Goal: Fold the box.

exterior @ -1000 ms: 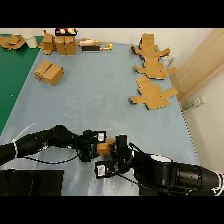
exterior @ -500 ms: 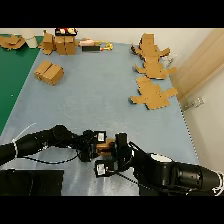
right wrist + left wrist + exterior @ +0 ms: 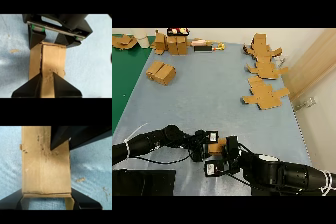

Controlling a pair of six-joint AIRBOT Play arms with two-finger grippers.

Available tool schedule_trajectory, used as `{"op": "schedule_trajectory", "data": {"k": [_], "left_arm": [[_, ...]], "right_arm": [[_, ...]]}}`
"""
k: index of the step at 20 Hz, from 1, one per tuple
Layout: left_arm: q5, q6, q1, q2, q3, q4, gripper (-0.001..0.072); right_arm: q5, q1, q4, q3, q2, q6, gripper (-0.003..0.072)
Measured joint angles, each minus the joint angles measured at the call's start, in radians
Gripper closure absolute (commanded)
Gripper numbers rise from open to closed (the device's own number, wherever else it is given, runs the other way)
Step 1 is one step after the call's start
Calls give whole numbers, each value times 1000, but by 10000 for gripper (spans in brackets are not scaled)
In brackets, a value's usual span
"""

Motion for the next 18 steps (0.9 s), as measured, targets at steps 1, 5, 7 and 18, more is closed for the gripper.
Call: {"op": "schedule_trajectory", "data": {"k": [1, 5, 7, 18], "left_arm": [[0, 0, 0, 0, 0, 0, 348], [0, 0, 0, 0, 0, 0, 348], [0, 0, 0, 0, 0, 0, 348], [0, 0, 0, 0, 0, 0, 348]], "right_arm": [[0, 0, 4, 0, 1, 0, 467], [-8, 0, 13, 0, 20, 1, 459], [-21, 0, 13, 0, 30, 1, 459], [-151, 0, 206, 21, 230, 33, 517]]}}
